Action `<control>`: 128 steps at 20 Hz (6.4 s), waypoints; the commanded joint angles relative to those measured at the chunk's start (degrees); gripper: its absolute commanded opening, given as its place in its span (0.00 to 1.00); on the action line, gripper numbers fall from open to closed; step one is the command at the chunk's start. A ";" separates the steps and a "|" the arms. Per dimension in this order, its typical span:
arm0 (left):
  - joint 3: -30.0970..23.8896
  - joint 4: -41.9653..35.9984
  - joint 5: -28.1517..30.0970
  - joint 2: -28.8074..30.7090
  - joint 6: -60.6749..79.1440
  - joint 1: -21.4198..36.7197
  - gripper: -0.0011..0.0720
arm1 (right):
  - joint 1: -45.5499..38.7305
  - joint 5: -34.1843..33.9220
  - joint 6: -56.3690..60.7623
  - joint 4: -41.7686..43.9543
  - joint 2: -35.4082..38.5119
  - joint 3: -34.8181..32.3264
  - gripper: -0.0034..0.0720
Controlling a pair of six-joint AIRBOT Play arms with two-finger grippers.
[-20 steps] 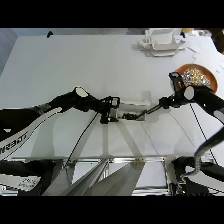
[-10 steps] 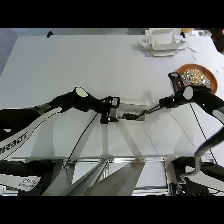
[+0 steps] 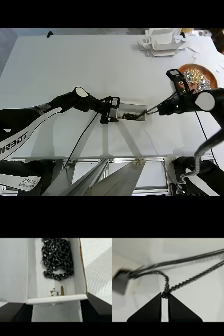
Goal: Fold the box and place the chain.
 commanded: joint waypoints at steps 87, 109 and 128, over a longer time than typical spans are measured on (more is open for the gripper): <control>0.00 0.02 0.00 0.02 0.02 0.04 0.30 | 6.91 2.78 -26.32 24.68 -7.13 6.82 0.16; 0.00 0.02 0.00 0.02 0.00 0.04 0.30 | -11.26 -4.81 -11.45 -2.60 -20.44 9.60 0.41; 0.00 0.02 0.00 0.02 0.00 0.04 0.30 | -11.23 -8.68 -10.01 -4.85 -31.78 9.16 0.25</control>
